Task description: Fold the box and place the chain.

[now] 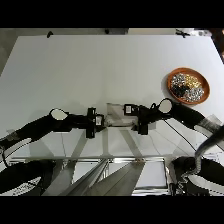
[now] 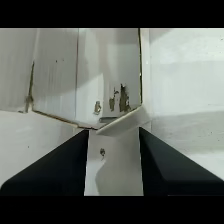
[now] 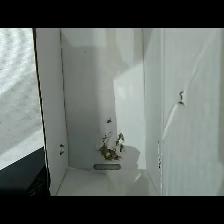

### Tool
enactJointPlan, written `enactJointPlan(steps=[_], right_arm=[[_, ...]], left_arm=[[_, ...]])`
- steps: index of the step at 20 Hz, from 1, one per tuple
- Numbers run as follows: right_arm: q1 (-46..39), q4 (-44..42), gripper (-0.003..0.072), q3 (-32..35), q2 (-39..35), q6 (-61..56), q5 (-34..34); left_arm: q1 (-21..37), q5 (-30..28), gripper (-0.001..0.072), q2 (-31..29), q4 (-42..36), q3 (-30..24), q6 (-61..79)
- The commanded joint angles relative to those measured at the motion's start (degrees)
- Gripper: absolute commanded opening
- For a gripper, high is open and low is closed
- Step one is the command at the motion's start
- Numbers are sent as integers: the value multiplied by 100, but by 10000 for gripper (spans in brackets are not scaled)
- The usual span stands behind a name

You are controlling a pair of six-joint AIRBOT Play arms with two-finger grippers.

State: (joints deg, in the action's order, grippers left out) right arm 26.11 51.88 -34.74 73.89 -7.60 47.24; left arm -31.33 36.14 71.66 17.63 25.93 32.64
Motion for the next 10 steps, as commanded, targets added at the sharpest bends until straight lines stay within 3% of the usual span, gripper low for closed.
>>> enactJointPlan(steps=[1, 5, 8, 10], right_arm=[[0, -2, 409, -2, -4, 0, 2], [0, -4, 409, -2, -4, 0, 0], [0, -2, 409, -2, -4, 0, 0], [0, -2, 409, -2, -4, 0, 2]], left_arm=[[-57, -256, 342, 39, -258, 2, 247], [-96, -315, 337, 42, -455, 2, 514], [-195, -356, 260, 42, -664, 2, 739], [-275, -363, 251, 42, -833, 2, 876]])
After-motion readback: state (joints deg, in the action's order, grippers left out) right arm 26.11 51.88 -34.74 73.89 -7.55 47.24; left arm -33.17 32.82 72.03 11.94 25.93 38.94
